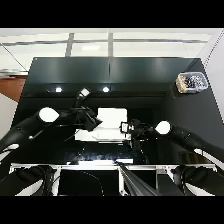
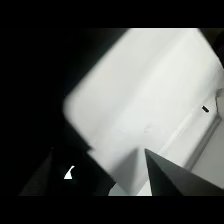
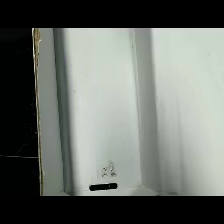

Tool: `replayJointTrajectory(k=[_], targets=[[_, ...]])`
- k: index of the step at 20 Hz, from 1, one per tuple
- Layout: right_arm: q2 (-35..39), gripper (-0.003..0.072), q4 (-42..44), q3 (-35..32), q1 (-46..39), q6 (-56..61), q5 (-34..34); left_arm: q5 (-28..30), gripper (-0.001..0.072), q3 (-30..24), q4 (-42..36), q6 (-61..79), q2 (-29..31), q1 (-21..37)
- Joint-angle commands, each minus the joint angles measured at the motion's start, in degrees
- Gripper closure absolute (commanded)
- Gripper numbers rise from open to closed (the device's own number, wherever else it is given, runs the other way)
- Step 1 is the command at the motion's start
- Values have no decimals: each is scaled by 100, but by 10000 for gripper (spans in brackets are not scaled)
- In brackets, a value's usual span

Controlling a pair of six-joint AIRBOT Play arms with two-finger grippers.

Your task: Fold the box and place the chain.

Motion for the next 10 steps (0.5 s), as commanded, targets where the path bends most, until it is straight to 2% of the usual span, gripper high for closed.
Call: replayJointTrajectory(k=[1,3,6,8,10], targets=[[-2,251,2,-2,0,2,0,-872,-1,83,1058,-256,627,638],[-2,251,0,-2,0,2,4,-1593,-1,68,1954,-691,715,931],[-2,251,0,-2,0,2,7,-2367,1,24,2052,262,695,953],[-2,251,0,-2,0,2,9,-2417,1,22,2024,1735,645,767],[-2,251,0,-2,0,2,9,-2319,2,7,1604,2608,341,632]])
